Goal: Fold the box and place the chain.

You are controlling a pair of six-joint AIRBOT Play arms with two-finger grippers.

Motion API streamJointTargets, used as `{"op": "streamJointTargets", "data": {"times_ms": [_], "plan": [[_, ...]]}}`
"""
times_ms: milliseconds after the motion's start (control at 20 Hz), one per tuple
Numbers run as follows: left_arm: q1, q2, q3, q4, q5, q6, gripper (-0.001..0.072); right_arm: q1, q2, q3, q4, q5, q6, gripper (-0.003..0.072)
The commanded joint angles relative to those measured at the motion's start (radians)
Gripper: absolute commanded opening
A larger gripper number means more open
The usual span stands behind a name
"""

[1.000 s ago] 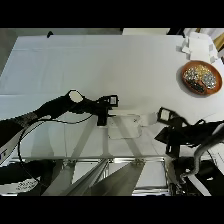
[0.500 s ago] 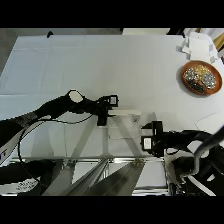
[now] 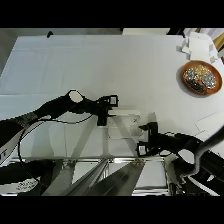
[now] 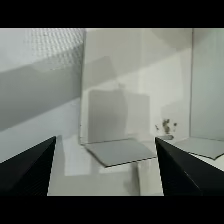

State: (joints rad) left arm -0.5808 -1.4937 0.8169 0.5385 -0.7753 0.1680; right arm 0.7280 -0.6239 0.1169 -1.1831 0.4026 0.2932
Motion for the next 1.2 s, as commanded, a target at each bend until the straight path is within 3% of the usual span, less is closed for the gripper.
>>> {"op": "streamJointTargets", "data": {"times_ms": [0, 200, 700, 1000, 1150], "plan": [[0.0, -0.001, 0.0, 0.0, 0.0, 0.0, 0.001, 0.006, -0.08, -0.01, -0.013, -0.181, 0.029, 0.0684], [0.0, -0.001, 0.0, 0.0, 0.0, 0.0, 0.001, -0.01, -0.051, 0.026, -0.012, -0.139, 0.027, 0.0683], [0.0, -0.001, 0.0, 0.0, 0.0, 0.0, 0.001, -0.212, -0.059, 0.109, 0.048, -0.005, 0.01, 0.0683], [0.0, -0.001, 0.0, 0.0, 0.0, 0.0, 0.001, -0.281, -0.127, 0.116, 0.384, 0.056, -0.35, 0.0682], [0.0, -0.001, 0.0, 0.0, 0.0, 0.0, 0.001, -0.321, -0.128, 0.115, 0.333, 0.125, -0.415, 0.0682]]}}
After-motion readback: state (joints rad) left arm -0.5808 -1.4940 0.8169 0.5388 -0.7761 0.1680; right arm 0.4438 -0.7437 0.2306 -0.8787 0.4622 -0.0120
